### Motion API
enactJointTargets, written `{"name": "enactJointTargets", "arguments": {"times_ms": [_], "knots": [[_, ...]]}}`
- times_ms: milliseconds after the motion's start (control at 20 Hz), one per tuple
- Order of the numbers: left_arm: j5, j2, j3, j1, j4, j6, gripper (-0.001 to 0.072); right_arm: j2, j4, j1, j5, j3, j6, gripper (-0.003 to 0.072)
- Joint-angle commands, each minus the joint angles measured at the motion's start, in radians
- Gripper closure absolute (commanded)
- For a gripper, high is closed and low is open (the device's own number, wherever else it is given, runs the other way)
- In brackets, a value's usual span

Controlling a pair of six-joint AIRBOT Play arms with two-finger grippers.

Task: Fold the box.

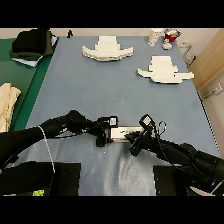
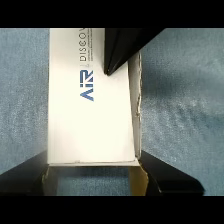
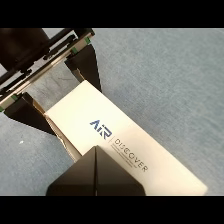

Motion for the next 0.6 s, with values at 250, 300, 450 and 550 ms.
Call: {"name": "enactJointTargets", "arguments": {"times_ms": [250,300,450,550], "knots": [[0.0,0.0,0.001,0.001,0.0,0.0,0.0224,0.06,-0.01,0.001,-0.007,0.017,0.0,0.0682],[0.0,0.0,0.001,0.001,0.0,0.0,0.0223,0.077,-0.011,0.001,-0.006,0.026,0.0,0.0682],[0.0,0.0,0.001,0.001,0.0,0.0,0.0224,0.117,-0.038,-0.002,-0.004,0.051,0.0,0.0681],[0.0,0.0,0.001,0.001,0.0,0.0,0.0223,0.122,-0.06,-0.019,-0.008,0.073,0.0,0.0681]]}}
